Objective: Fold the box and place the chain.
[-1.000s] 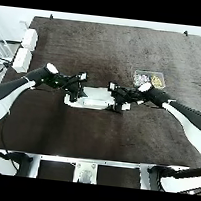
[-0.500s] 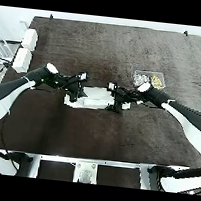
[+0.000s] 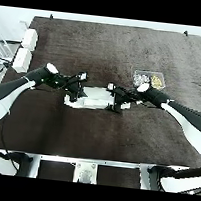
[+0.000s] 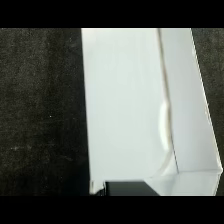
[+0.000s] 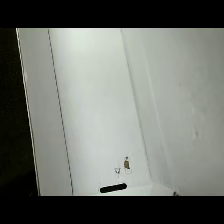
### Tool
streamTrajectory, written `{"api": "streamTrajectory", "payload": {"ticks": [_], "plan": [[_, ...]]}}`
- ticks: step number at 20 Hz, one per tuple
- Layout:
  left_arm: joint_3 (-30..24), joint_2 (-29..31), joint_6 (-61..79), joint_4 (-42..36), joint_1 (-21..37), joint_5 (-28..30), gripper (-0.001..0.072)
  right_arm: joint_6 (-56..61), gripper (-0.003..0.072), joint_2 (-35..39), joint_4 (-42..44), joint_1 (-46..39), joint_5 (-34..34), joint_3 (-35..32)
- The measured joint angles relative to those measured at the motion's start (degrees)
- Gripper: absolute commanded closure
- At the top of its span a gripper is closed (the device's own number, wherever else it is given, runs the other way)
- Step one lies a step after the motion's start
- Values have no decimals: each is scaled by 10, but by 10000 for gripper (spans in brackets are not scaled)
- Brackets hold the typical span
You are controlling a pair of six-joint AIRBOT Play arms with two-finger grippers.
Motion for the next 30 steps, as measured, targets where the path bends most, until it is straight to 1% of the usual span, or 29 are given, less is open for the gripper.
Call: {"api": "streamTrajectory", "payload": {"ticks": [2, 3, 4, 11, 12, 13, 25, 30], "plan": [[0, 0, 0, 0, 0, 0, 690, 1, -10, 0, -1, 0, 5, 0], [0, 0, 0, 0, 0, 0, 689, 1, 31, 0, -2, 0, 8, 0], [0, 0, 0, 0, 0, 0, 689, 2, 35, -1, -2, 0, 9, 1], [0, 0, 0, 0, 0, 0, 689, 2, 33, -1, -5, -1, 16, 1], [0, 0, 0, 0, 0, 0, 689, 2, 28, -1, -5, -1, 16, 1], [0, 0, 0, 0, 0, 0, 689, 2, 7, -1, -6, -2, 16, 1], [0, 0, 0, 0, 0, 0, 689, 10, 6, -5, -26, -2, 17, 5], [0, 0, 0, 0, 0, 0, 689, 10, 1, -5, -25, -3, 39, 5]]}}
